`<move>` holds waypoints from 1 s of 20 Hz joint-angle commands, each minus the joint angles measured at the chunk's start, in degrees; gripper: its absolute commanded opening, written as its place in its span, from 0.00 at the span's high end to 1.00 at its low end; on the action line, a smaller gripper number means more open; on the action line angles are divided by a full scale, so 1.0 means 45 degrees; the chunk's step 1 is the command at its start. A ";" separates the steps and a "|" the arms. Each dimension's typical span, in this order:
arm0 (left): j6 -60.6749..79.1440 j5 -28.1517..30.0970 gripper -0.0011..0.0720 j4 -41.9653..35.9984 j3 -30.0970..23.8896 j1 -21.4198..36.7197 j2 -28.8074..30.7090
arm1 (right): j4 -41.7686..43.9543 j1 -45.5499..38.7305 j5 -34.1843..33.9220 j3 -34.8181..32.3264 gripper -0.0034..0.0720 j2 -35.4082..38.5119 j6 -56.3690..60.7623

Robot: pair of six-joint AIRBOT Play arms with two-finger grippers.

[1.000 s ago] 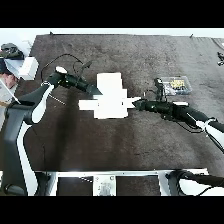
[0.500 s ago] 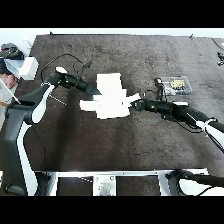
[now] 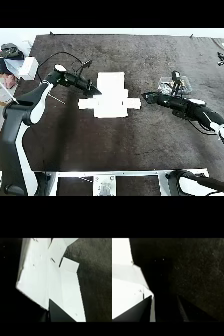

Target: Fold the box and place the chain.

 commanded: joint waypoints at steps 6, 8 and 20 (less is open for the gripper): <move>0.3405 0.0160 0.98 0.0393 -0.0340 0.1282 0.0583 | 0.0000 -0.0272 0.0112 -0.0024 0.43 0.0335 0.0010; 0.3779 0.0481 0.98 0.0393 -0.0646 0.1389 0.0792 | 0.0000 -0.0238 0.0112 -0.0024 0.43 0.0335 0.0010; 0.5736 0.2924 0.98 0.0340 -0.2501 0.1030 0.0797 | -0.0554 0.0704 -0.0189 -0.0024 0.44 0.0311 -0.0005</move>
